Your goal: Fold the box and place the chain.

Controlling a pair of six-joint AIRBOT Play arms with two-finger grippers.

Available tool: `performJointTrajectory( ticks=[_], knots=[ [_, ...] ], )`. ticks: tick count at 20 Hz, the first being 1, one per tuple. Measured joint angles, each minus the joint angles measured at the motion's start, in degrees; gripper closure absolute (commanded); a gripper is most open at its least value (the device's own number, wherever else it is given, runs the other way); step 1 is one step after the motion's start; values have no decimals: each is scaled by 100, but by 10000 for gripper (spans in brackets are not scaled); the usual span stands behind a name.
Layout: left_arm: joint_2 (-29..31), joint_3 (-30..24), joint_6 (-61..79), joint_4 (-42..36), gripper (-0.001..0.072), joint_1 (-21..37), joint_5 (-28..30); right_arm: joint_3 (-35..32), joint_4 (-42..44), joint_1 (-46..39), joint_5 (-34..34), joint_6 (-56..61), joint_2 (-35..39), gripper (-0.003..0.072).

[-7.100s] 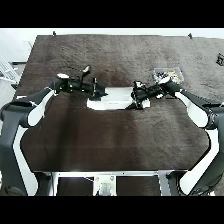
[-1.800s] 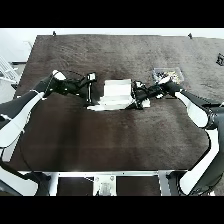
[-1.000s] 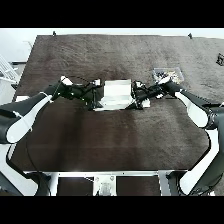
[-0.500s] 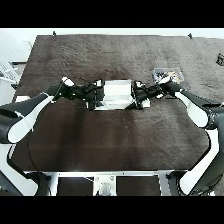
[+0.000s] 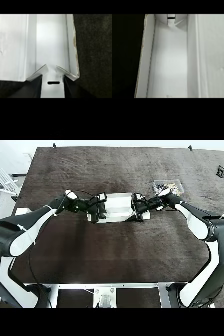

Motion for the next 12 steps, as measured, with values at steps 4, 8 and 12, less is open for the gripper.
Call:
performJointTrajectory(
  ticks=[4,8,12],
  knots=[
    [-26,-2,68,-142,90,-46,142,0,9,0,-11,9,0,130],
    [-116,2,240,-315,91,-55,76,0,2,-2,-17,11,0,130],
    [-160,2,306,-393,90,-57,57,0,4,-2,-15,7,0,130]
  ],
)
